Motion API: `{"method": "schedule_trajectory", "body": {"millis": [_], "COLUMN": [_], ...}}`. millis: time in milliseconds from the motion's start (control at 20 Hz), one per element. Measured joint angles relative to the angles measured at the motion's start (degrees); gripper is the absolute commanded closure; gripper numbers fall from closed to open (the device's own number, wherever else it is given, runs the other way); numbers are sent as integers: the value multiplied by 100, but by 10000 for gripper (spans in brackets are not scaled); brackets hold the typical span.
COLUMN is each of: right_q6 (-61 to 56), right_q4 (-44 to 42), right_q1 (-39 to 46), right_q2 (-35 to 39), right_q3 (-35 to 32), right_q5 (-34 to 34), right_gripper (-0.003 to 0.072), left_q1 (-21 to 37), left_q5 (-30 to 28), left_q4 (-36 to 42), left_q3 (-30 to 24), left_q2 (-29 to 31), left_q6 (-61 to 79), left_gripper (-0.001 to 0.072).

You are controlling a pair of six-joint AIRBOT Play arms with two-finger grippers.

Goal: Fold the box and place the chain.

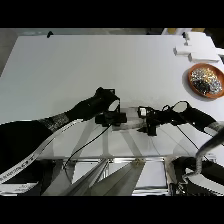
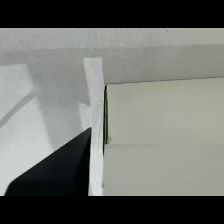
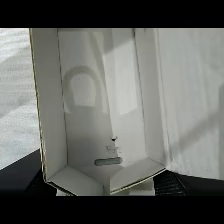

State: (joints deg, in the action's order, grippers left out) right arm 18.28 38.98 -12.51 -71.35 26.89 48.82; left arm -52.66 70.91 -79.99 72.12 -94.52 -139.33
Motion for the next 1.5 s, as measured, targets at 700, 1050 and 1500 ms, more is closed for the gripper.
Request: {"method": "schedule_trajectory", "body": {"millis": [700,1050,1500], "right_q6": [9,-24,-11], "right_q4": [7,-11,-15], "right_q1": [-2,0,-2], "right_q2": [0,0,0], "right_q3": [0,0,0], "right_q5": [-2,4,-7], "right_gripper": [392,391,391], "left_q1": [-160,-157,-20], "left_q5": [179,162,251], "left_q4": [-173,-157,-166], "left_q3": [101,105,101], "left_q2": [-289,-271,-4], "left_q6": [-107,-160,382], "left_gripper": [551,707,558]}}
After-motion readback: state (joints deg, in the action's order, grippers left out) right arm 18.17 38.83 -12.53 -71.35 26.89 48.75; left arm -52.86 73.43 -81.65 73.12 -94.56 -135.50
